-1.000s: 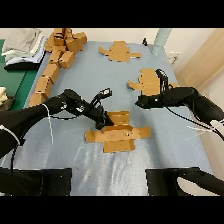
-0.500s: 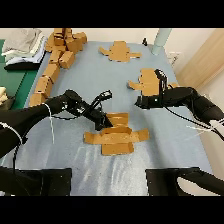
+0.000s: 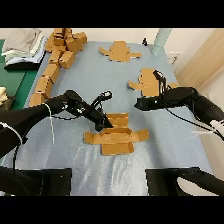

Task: Fold the box.

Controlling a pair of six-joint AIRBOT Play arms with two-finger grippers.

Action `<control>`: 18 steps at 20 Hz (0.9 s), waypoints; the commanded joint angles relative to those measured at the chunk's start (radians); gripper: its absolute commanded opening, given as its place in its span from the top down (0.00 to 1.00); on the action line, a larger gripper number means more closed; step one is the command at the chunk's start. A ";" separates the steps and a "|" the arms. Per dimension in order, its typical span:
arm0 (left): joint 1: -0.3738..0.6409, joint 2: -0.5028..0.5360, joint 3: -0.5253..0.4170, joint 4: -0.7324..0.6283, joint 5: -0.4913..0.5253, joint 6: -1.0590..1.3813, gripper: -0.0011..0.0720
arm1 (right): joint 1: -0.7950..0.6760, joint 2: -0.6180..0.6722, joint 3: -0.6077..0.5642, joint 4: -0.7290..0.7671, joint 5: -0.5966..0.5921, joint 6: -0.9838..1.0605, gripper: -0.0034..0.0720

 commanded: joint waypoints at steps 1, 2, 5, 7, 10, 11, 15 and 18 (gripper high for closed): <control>0.000 0.000 0.001 0.001 0.001 0.000 0.97 | 0.048 0.056 0.000 -0.066 -0.166 0.031 0.95; 0.000 0.000 0.001 0.001 0.000 0.000 0.97 | 0.083 0.083 0.000 -0.126 -0.202 0.082 0.95; 0.000 0.000 0.001 0.000 0.000 0.000 0.97 | 0.248 0.182 -0.002 -0.354 -0.291 0.282 0.95; 0.000 0.000 0.001 0.000 0.000 0.000 0.97 | 0.397 0.248 -0.002 -0.486 -0.305 0.385 0.95; 0.000 0.000 0.001 0.000 0.001 0.000 0.97 | 0.644 0.292 -0.036 -0.636 -0.262 0.373 0.95; 0.000 0.000 0.001 0.000 0.001 0.000 0.97 | 0.738 0.294 -0.070 -0.689 -0.220 0.349 0.95; 0.000 0.000 0.001 0.000 0.000 0.000 0.97 | 1.030 0.275 -0.256 -0.826 -0.070 0.362 0.79; 0.000 0.000 0.001 0.000 0.001 0.000 0.97 | 1.069 0.209 -0.316 -0.829 -0.052 0.403 0.36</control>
